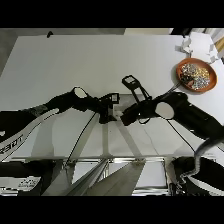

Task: Fold the box and place the chain.

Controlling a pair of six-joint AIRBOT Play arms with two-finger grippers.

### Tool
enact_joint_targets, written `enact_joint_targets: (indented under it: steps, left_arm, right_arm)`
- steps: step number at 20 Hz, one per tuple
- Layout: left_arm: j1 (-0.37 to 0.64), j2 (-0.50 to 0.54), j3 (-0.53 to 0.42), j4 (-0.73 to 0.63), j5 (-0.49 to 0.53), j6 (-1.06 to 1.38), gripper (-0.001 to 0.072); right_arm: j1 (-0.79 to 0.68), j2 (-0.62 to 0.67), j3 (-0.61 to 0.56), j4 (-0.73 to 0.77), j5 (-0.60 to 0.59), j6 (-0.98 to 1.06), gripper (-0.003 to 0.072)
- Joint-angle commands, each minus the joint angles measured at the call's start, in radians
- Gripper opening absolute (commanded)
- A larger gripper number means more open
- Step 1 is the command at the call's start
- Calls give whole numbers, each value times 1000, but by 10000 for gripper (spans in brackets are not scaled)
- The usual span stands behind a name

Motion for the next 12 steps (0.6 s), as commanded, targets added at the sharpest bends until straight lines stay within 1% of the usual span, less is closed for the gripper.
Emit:
enact_joint_targets:
  steps: [1, 5, 6, 7, 9, 12]
  left_arm:
    - [1, 0, 0, 0, 0, 0, 207]
    - [1, 0, 0, 0, 0, 0, 207]
    - [1, 0, 0, 0, 0, 0, 207]
    - [0, 0, 0, 0, 0, 0, 207]
    - [1, 0, 0, 0, 0, 0, 207]
    - [1, 0, 0, 0, 0, 0, 207]
  right_arm:
    - [17, -120, -1, 3, -98, 5, 11]
    - [17, -157, -1, 2, -130, 5, 13]
    - [17, -157, -1, 2, -140, 6, 35]
    - [17, -157, -1, 2, -144, 6, 103]
    - [10, -153, 0, 3, -142, 6, 182]
    - [-39, -95, 0, 2, -131, 6, 184]
